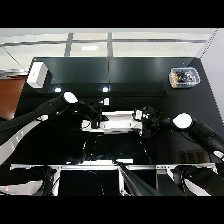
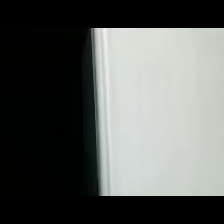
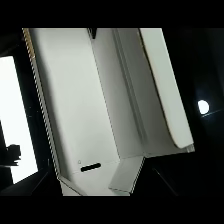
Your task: Fold the box and place the chain.
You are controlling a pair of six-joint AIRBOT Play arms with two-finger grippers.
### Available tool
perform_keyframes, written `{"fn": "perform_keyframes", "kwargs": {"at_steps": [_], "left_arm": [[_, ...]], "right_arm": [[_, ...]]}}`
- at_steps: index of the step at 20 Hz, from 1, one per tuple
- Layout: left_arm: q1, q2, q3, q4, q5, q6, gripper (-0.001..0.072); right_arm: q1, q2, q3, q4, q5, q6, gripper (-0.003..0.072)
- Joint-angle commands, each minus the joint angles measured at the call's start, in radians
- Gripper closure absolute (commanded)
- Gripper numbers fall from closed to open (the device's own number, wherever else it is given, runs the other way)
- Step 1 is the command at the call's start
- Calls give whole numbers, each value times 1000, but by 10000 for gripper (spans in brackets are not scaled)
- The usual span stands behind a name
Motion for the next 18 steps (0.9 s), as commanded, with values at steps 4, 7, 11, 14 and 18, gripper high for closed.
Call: {"fn": "perform_keyframes", "kwargs": {"at_steps": [4, 7, 11, 14, 18], "left_arm": [[-1, 0, 0, -2, -11, -23, 686], [-1, 0, 0, -2, -11, -23, 686], [-1, 0, 0, -2, -11, -23, 686], [-1, 0, 0, -2, -11, -23, 686], [-1, 0, 0, -2, -11, -23, 686]], "right_arm": [[-58, -56, 2, 161, 23, -224, -10], [-58, -97, 10, 222, 45, -293, -10], [-58, -158, 34, 280, 71, -358, -10], [-58, -198, 39, 266, 101, -377, -10], [-58, -249, 39, 262, 113, -377, -10]]}}
